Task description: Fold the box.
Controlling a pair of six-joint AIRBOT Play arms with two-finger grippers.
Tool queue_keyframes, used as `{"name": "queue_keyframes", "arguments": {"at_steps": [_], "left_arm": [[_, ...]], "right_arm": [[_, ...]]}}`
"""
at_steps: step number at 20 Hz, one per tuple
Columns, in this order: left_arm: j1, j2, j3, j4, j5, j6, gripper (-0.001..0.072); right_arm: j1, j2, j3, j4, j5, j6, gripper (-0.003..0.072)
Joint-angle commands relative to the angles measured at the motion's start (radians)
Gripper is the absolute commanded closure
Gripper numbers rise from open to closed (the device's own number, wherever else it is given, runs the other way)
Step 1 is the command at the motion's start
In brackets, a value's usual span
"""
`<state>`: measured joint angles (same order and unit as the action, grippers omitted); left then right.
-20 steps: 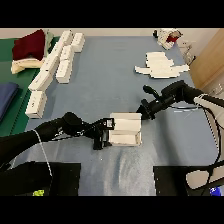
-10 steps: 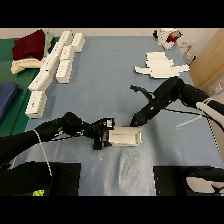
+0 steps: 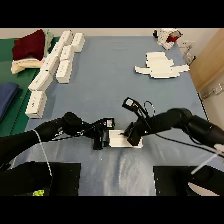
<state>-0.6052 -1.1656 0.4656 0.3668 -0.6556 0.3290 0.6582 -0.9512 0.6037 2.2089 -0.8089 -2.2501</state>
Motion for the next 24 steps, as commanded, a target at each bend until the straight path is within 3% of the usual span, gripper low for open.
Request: {"name": "queue_keyframes", "arguments": {"at_steps": [1, 5, 6, 8, 12, 24], "left_arm": [[0.000, 0.000, 0.000, 0.000, 0.000, 0.000, 0.0265], [0.000, 0.000, 0.000, 0.000, 0.000, 0.000, 0.0265], [0.000, 0.000, 0.000, 0.000, 0.000, 0.000, 0.0265], [0.000, 0.000, 0.000, 0.000, 0.000, 0.000, 0.0265], [0.000, 0.000, 0.000, 0.000, 0.000, 0.000, 0.0265], [0.000, 0.000, 0.000, 0.000, 0.000, 0.000, 0.0265]], "right_arm": [[0.102, 0.105, -0.121, -0.038, 0.219, -0.003, 0.0684], [0.111, 0.142, -0.122, -0.072, 0.225, -0.003, 0.0681], [0.111, 0.146, -0.121, -0.082, 0.224, -0.003, 0.0633], [0.111, 0.150, -0.116, -0.085, 0.188, -0.044, 0.0364], [0.135, 0.148, -0.098, -0.088, 0.086, -0.215, 0.0065], [0.135, 0.109, -0.098, -0.242, 0.162, -0.390, 0.0109]]}}
